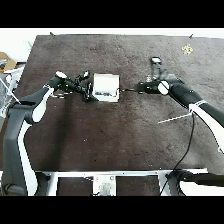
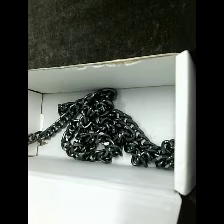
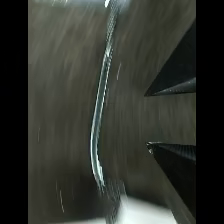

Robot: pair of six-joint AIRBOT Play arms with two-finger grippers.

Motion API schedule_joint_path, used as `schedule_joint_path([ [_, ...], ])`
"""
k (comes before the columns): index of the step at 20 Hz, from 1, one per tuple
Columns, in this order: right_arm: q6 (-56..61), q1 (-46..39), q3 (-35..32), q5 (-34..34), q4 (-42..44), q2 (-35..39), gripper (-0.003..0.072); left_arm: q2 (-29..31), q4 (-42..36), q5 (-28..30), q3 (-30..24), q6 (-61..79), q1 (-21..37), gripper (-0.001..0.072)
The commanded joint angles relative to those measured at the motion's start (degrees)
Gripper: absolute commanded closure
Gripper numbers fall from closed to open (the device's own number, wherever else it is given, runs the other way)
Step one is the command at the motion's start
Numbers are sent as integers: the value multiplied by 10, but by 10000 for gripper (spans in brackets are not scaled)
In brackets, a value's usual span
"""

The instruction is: Fold the box and place the chain.

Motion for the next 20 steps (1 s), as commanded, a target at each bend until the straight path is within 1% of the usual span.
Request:
schedule_joint_path([
  [1, 66, -69, -69, -103, 62, -9, 334, 0, 0, 1, 0, 0, 0, 358],
  [2, 62, -72, -73, -118, 84, -16, 282, 0, 0, 1, 0, 0, 0, 358],
  [8, 62, -44, -70, -239, 164, -77, 284, 0, 0, 1, 0, 0, 0, 358],
  [9, 62, -40, -65, -251, 177, -89, 301, 0, 0, 1, 0, 0, 0, 358],
  [11, 63, -38, -46, -254, 193, -113, 304, 0, 0, 0, 0, 0, 0, 358],
  [12, 63, -37, -35, -260, 195, -126, 414, 0, 0, 1, 0, 0, 0, 358],
  [13, 64, -36, -24, -261, 196, -133, 494, 0, 0, 0, 0, 0, 0, 358],
  [15, 64, -31, -17, -261, 199, -130, 683, 0, 0, 0, 0, 0, 0, 358],
  [17, 57, -5, -18, -260, 179, -92, 684, 0, 0, 0, 0, 0, 0, 358],
  [19, 58, 33, -17, -261, 137, -29, 683, 0, 0, 0, 0, 0, 0, 358],
  [20, 57, 52, -17, -261, 132, 4, 683, 0, 0, 1, 0, 0, 0, 358],
])
